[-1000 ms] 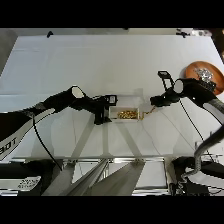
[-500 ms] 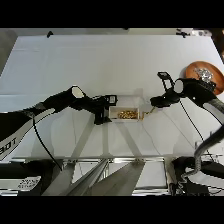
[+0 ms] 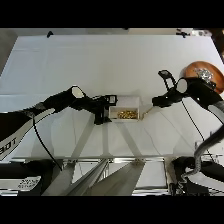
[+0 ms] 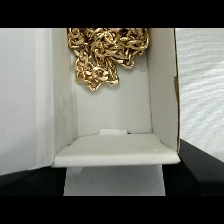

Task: Fold the box and place the chain.

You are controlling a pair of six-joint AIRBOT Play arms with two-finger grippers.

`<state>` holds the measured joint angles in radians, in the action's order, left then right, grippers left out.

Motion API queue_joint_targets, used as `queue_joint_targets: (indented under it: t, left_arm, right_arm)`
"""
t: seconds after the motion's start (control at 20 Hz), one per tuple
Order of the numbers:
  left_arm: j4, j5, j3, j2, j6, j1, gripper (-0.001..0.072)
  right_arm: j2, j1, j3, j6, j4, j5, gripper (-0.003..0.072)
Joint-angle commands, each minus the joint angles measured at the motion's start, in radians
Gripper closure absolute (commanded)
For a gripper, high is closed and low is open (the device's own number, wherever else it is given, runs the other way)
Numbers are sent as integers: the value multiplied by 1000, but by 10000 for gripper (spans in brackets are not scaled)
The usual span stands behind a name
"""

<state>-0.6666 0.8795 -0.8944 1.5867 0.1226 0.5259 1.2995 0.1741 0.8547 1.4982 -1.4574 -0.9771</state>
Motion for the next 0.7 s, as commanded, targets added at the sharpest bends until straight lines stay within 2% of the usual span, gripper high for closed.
queue_joint_targets:
  t: [0.0,0.15,0.4,0.65]
  left_arm:
    - [0,0,0,-1,0,0,295]
    - [0,0,0,-1,0,0,295]
    - [0,0,0,-1,0,0,295]
    - [0,0,0,0,0,0,295]
  right_arm:
    - [-119,1,0,-53,51,-20,677]
    - [-239,1,0,-90,129,-32,677]
    - [-407,13,0,-278,473,-93,678]
    - [-483,177,0,-299,523,-93,678]
